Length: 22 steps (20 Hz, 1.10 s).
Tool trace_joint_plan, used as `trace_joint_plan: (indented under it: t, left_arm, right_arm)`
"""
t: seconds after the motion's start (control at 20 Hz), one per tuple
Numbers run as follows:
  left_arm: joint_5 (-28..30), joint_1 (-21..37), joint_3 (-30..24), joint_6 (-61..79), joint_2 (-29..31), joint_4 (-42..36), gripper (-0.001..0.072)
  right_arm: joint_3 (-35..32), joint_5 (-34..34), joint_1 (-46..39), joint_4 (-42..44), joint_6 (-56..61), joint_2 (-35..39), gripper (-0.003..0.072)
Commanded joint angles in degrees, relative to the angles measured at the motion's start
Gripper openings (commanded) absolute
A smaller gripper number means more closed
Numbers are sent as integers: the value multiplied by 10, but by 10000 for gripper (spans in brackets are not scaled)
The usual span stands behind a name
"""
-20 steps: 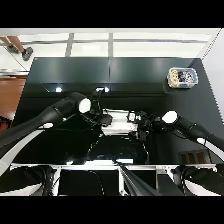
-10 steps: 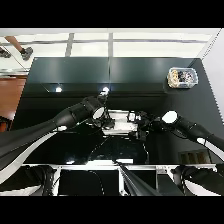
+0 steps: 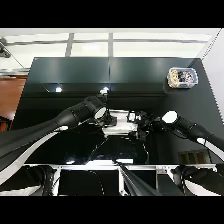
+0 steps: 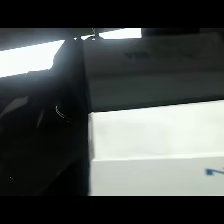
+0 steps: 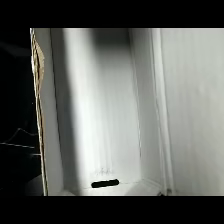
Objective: Fold the box and place the chain.
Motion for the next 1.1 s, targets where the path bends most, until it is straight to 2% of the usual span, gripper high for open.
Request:
trace_joint_plan:
  t: [0.0,0.25,0.3,0.35,0.4,0.45,0.75,0.8,0.85,0.95,1.05]
  left_arm:
    - [11,0,1,1,-1,-7,27]
    - [-3,0,1,1,-1,-7,28]
    - [-3,0,1,1,-1,-7,75]
    - [-4,0,1,1,-1,-7,248]
    - [-4,0,1,1,-1,-7,375]
    - [-4,0,1,0,-1,-7,381]
    - [-5,0,1,0,-14,-7,369]
    - [-5,0,1,-2,-14,-7,320]
    - [-4,0,1,-4,-14,-7,228]
    - [-3,0,1,-4,-14,-7,219]
    - [-2,0,1,-4,-15,-7,87]
  right_arm:
    - [0,0,0,0,-1,0,338]
    - [0,0,0,0,-1,0,338]
    - [0,0,0,0,-1,0,338]
    - [0,0,0,0,-1,0,338]
    - [0,0,0,0,-1,0,338]
    - [0,0,0,0,-1,0,338]
    - [0,0,0,0,-1,0,337]
    - [0,0,0,0,-1,0,338]
    - [0,0,0,0,-1,0,338]
    - [0,0,0,0,-1,0,338]
    - [0,0,0,0,-1,0,338]
